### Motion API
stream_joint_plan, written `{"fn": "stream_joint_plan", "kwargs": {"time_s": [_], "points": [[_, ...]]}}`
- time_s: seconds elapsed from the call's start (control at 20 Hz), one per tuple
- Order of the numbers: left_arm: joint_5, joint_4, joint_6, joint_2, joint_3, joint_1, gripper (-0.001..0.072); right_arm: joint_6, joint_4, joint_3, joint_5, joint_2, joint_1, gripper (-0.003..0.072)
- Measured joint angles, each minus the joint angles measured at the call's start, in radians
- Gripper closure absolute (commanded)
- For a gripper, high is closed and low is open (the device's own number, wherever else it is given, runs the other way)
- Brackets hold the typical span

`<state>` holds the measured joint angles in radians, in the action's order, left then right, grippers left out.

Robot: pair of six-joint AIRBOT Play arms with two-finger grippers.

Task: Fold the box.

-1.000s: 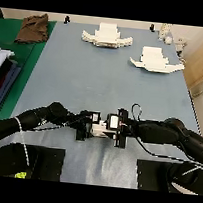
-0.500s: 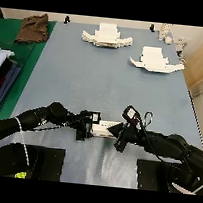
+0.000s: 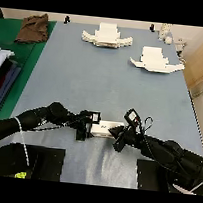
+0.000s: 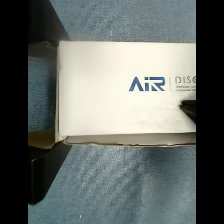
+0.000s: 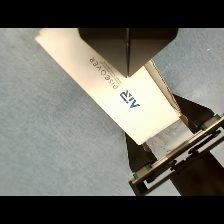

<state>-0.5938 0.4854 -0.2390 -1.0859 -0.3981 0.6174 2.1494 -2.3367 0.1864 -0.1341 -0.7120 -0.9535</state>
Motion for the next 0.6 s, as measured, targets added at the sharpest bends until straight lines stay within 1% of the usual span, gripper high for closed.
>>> {"fn": "stream_joint_plan", "kwargs": {"time_s": [0.2, 0.6], "points": [[0.0, 0.0, 0.0, 0.0, 0.0, 0.0, 0.0332, -0.006, -0.001, -0.006, 0.012, -0.025, -0.002, 0.0684], [0.0, 0.0, 0.0, 0.0, 0.0, 0.0, 0.0332, -0.01, 0.0, -0.01, 0.013, -0.033, -0.002, 0.0684]]}}
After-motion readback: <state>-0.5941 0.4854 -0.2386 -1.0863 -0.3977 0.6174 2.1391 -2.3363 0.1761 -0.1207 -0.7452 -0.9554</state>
